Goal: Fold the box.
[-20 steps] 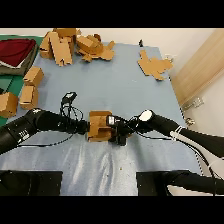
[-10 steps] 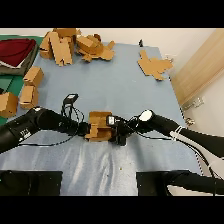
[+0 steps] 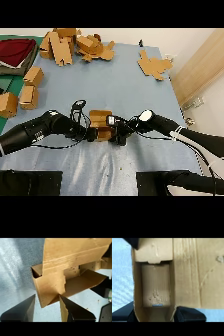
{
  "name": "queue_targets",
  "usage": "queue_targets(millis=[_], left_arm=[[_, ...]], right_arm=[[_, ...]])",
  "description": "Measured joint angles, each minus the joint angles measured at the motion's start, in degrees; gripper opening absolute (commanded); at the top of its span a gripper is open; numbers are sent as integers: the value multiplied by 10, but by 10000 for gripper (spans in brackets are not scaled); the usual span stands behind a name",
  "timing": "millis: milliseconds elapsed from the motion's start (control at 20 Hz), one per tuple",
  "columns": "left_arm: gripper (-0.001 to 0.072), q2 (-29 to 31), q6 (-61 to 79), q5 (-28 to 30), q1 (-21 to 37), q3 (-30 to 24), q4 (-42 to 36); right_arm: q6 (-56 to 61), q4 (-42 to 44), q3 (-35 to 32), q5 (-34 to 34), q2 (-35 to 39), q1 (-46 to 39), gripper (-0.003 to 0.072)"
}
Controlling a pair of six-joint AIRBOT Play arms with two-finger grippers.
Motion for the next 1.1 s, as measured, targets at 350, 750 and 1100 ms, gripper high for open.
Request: queue_targets(millis=[350, 750, 1100], left_arm=[[465, -38, -183, -73, -38, 78, 173], [465, -115, -266, -106, -89, 141, 236], [465, -147, -294, -142, -124, 169, 251]], right_arm=[[0, 0, 0, 0, 0, 0, 468], [0, 0, 0, 0, 0, 0, 468], [0, 4, 0, 0, 0, 0, 468]])
